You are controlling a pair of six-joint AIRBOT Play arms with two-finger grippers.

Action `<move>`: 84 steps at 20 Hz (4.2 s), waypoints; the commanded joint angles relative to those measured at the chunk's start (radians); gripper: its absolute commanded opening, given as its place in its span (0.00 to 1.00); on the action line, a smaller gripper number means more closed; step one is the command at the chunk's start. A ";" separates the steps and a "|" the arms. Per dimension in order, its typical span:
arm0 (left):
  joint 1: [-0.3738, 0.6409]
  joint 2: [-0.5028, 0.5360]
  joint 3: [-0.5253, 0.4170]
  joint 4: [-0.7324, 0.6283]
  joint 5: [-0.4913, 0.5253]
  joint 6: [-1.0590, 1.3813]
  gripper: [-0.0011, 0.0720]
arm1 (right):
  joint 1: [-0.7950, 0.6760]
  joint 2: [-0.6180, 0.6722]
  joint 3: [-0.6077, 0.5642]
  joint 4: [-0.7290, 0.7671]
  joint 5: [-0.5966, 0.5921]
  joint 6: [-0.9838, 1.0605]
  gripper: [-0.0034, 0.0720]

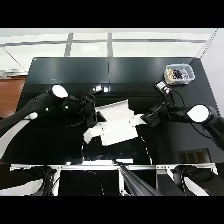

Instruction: Fold the box and place the chain.

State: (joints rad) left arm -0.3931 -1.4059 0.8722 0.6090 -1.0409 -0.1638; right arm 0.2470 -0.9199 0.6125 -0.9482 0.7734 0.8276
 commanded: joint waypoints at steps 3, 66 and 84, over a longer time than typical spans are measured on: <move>-0.064 -0.037 -0.019 0.084 0.153 0.247 0.05 | 0.000 0.001 0.003 -0.013 0.067 -0.265 0.98; -0.069 -0.102 0.023 0.104 0.147 0.243 0.05 | 0.124 -0.399 -0.004 0.403 -0.046 -1.117 0.98; -0.067 -0.098 0.023 0.105 0.140 0.241 0.06 | 0.150 -0.406 -0.001 0.341 -0.067 -1.067 0.66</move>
State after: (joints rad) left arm -0.4618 -1.5070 0.8948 0.7128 -0.8963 0.0799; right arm 0.3962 -1.3254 0.6109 -0.6006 0.7132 -0.2390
